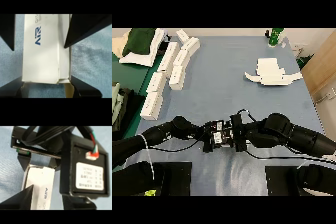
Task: Fold the box.
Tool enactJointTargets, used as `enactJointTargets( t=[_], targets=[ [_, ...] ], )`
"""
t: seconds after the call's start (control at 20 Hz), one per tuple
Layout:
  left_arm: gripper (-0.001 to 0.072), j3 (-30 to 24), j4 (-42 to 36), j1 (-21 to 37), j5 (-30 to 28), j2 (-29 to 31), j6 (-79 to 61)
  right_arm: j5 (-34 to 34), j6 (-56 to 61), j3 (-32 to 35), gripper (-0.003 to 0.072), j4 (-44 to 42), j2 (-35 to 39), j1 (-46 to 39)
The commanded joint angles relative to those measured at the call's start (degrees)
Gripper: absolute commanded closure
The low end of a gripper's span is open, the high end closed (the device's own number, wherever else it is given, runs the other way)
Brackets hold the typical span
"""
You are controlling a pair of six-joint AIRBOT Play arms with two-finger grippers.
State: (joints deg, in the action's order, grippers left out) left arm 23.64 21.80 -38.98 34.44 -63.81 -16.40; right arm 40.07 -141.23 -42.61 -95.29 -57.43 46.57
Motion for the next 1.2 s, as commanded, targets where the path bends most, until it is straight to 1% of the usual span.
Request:
enactJointTargets(
  t=[0.0, 0.05, 0.25, 0.3, 0.35, 0.8, 0.9, 1.15],
  targets=[
    [0.0230, 0.1, 0.0, 0.0, 0.1, 0.0, -0.1, -1.0, 0.7, 0.0, 0.0222, 1.4, 0.1, 0.0],
    [0.0230, 0.1, 0.0, 0.0, 0.1, 0.0, -0.1, -1.0, 0.8, 0.0, 0.0268, 1.4, 0.0, 0.0],
    [0.0230, 0.1, 0.0, 0.0, 0.1, 0.0, -0.1, -0.8, 0.8, 0.0, 0.0288, -0.6, -1.2, 0.0],
    [0.0230, 0.1, 0.0, 0.0, 0.1, 0.0, -0.1, -0.7, 0.8, 0.0, 0.0371, -1.2, -1.5, 0.0],
    [0.0230, 0.1, 0.0, 0.0, 0.1, 0.0, -0.1, -0.7, 0.8, 0.0, 0.0405, -1.7, -1.6, 0.0],
    [0.0230, 0.1, 0.0, 0.0, 0.1, 0.0, -0.1, -0.2, 0.7, 0.1, 0.0405, -4.6, -1.7, 0.0],
    [0.0230, 0.1, 0.0, 0.0, 0.1, 0.0, -0.1, 0.7, 0.6, 0.1, 0.0405, -6.2, -2.2, 0.0],
    [0.0230, 0.1, 0.0, 0.0, 0.1, 0.0, -0.1, 2.4, 0.6, 0.1, 0.0405, -7.1, -3.0, 0.7]
  ],
)
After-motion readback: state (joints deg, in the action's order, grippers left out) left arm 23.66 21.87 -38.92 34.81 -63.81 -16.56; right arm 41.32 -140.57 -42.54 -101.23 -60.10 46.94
